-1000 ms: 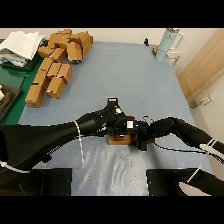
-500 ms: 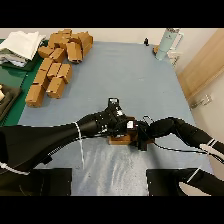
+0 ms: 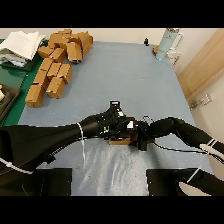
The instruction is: Fold the box.
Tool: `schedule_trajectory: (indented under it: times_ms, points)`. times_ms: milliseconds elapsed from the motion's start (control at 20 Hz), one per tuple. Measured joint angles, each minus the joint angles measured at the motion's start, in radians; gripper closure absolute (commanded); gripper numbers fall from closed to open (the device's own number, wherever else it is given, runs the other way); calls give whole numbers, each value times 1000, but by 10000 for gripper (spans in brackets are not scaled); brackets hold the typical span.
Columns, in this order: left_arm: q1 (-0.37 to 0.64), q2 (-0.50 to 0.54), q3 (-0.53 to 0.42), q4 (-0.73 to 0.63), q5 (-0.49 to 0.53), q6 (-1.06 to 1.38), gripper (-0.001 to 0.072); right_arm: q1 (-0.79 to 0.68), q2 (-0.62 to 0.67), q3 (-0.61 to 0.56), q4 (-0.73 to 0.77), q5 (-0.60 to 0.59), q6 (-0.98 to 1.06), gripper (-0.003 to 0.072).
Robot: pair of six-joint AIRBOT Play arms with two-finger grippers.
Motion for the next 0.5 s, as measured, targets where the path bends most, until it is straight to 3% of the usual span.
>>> schedule_trajectory:
  times_ms: [350,450,500]
  points:
    - [2,-24,0,-7,2,0,398,0,0,0,0,0,0,240]
    - [3,-34,0,-8,0,-4,593,0,0,0,0,0,0,241]
    - [3,-36,0,-5,-8,-8,606,0,0,0,0,0,1,240]
